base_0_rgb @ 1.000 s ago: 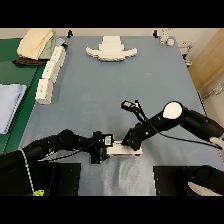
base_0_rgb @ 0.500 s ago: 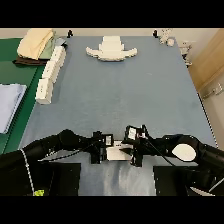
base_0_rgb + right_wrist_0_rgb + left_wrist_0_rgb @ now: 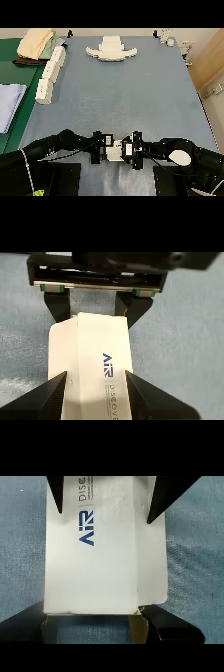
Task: Fold the box.
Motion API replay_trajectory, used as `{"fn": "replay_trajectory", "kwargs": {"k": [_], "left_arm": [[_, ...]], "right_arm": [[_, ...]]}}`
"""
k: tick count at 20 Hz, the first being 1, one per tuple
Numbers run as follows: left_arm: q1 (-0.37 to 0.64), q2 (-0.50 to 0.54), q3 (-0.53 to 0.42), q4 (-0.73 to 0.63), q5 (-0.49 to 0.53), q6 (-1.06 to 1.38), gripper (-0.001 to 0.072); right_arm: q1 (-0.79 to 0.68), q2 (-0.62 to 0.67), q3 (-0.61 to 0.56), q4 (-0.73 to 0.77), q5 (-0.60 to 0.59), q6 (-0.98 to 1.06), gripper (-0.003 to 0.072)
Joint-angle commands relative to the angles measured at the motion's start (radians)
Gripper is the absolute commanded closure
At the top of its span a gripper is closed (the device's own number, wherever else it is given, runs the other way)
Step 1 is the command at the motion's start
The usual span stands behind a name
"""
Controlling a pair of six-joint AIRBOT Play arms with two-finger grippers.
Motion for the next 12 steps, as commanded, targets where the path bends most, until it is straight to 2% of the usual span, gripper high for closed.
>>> {"fn": "replay_trajectory", "kwargs": {"k": [1,12], "left_arm": [[0.000,0.001,0.000,0.000,-0.001,0.001,0.0197],[0.000,0.001,0.000,0.000,-0.001,0.001,0.0197]], "right_arm": [[0.002,-0.014,-0.002,-0.032,-0.010,-0.050,0.0105],[0.002,-0.004,0.021,-0.092,-0.035,-0.065,0.0105]]}}
